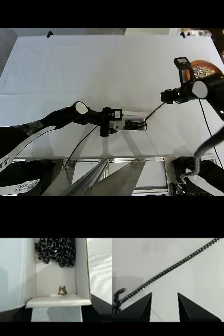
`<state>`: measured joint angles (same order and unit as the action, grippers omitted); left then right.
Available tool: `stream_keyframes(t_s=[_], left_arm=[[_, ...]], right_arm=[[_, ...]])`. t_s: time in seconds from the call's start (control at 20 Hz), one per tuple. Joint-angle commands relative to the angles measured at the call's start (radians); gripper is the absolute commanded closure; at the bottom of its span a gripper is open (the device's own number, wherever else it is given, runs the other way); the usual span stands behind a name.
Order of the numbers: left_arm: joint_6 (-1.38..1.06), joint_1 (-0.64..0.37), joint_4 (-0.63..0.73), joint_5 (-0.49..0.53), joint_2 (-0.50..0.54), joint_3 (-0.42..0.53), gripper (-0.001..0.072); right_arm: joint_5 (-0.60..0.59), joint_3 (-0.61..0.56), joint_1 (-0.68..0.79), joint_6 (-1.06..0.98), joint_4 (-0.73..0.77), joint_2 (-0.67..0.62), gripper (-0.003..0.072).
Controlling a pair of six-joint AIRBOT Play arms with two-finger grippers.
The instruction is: Fold the box and place the chain.
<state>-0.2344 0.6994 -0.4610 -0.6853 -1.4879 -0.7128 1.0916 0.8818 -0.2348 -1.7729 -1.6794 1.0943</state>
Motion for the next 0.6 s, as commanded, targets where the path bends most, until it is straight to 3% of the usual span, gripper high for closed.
stream_keyframes(t_s=[0.0, 0.55], left_arm=[[0.000, 0.000, 0.000, 0.000, 0.000, 0.000, 0.0659], [0.000, 0.000, 0.000, 0.000, 0.000, 0.000, 0.0659]], right_arm=[[-0.066, 0.001, 0.034, 0.001, 0.004, 0.147, 0.0324], [-0.114, -0.001, 0.034, -0.008, 0.017, 0.286, 0.0349]])
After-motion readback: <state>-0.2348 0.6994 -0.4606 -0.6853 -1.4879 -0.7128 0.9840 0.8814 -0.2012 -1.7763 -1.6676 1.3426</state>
